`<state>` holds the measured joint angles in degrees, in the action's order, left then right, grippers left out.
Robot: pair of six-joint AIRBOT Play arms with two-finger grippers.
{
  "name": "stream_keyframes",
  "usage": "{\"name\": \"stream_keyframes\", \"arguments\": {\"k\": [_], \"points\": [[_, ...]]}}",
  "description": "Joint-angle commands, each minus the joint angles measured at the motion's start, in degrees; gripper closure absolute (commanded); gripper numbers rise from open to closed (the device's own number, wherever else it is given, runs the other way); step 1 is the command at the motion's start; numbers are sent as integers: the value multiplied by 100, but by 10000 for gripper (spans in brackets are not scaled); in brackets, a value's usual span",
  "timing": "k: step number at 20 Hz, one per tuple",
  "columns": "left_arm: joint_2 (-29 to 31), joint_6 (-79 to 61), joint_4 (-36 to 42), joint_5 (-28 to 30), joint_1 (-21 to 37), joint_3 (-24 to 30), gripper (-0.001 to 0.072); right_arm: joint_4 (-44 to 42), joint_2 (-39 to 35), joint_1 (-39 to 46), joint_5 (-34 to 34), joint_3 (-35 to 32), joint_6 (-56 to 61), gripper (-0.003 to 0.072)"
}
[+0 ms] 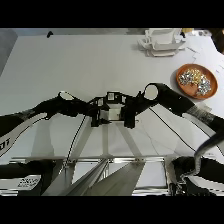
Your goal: Fold the box and place the chain.
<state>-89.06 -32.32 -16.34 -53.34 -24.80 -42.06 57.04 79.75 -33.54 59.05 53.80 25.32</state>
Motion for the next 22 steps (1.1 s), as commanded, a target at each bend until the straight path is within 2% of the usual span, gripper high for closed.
{"name": "stream_keyframes", "arguments": {"k": [1, 5, 7, 9, 12, 14, 18, 22], "points": [[4, 2, 4, -2, 7, -2, 568, 7, -136, -2, -13, 0, 35, 663], [4, 2, 4, -2, 7, -2, 568, 136, -881, 0, -223, 0, 354, 663], [4, 2, 4, -2, 7, -2, 568, 619, -1370, 0, -240, 0, 1123, 663], [4, 2, 4, -2, 7, -2, 568, 1224, -1777, 166, 72, 0, 2288, 664], [4, 2, 4, -2, 7, -2, 568, 1661, -1989, 988, 1353, 0, 3615, 664], [4, 2, 4, -2, 7, -2, 568, 1670, -1978, 1814, 2083, -2, 4039, 664], [4, 2, 2, -2, 7, -2, 568, 1679, -1974, 3316, 1805, -2, 4964, 664], [4, 2, 4, -2, 7, -2, 568, 2083, -1974, 4041, 1930, -2, 4992, 663]]}}
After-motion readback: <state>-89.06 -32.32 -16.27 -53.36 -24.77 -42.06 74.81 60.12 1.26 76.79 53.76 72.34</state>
